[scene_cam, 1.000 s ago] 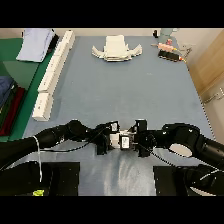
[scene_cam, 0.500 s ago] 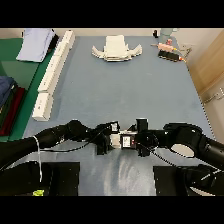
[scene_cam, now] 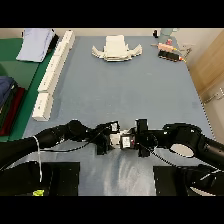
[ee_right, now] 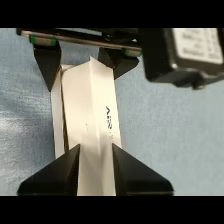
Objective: Fold the box.
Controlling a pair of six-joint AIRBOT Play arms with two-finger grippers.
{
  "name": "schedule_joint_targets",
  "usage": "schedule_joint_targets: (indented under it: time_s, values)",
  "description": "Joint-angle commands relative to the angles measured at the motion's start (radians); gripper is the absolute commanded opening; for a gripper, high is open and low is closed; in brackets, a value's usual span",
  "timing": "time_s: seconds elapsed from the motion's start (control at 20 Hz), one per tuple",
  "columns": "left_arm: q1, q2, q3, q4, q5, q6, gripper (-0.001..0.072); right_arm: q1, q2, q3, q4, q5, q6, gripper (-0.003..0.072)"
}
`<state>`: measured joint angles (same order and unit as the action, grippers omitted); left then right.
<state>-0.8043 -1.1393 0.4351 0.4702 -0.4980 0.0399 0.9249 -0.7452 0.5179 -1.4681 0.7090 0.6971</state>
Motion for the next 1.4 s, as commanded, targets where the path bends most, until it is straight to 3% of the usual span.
schedule_joint_targets:
  time_s: [0.0,0.05,0.1,0.45,0.5,0.55,0.6,1.15,1.25,1.3,1.35]
  values:
    - [0.0,0.0,0.001,0.001,0.0,0.0,0.0422,0.0,-0.021,0.0,0.007,-0.002,0.001,0.0272]
    - [0.0,0.0,0.001,0.001,0.0,0.0,0.0421,0.0,-0.023,0.0,0.011,-0.002,0.001,0.0192]
    - [0.0,0.0,0.001,0.001,0.0,0.0,0.0421,0.0,-0.023,0.0,0.011,-0.002,0.001,0.016]
    - [0.0,0.0,0.001,0.001,0.0,0.0,0.0421,0.0,-0.022,0.0,0.082,0.042,0.0,0.0166]
    - [0.0,0.0,0.001,0.0,0.0,0.0,0.0421,0.0,-0.022,0.0,0.097,0.047,0.001,0.019]
    - [0.0,0.0,0.001,0.001,0.0,0.0,0.0421,0.0,-0.022,0.0,0.108,0.05,0.0,0.0282]
    - [0.0,0.0,0.001,0.001,0.0,0.0,0.0422,0.0,-0.022,0.0,0.114,0.051,0.0,0.0294]
    - [0.0,0.0,0.001,0.0,0.0,0.0,0.0421,-0.002,0.028,0.002,0.187,0.043,0.01,0.0306]
    - [0.0,0.0,0.001,0.001,0.0,0.0,0.0421,-0.005,0.043,0.001,0.24,0.019,0.108,0.0303]
    - [0.0,0.0,0.001,0.001,0.0,0.0,0.0421,-0.01,0.043,0.0,0.271,0.002,0.183,0.0262]
    - [0.0,0.0,0.001,0.001,0.0,0.0,0.0421,-0.016,0.042,-0.011,0.312,-0.037,0.231,0.0047]
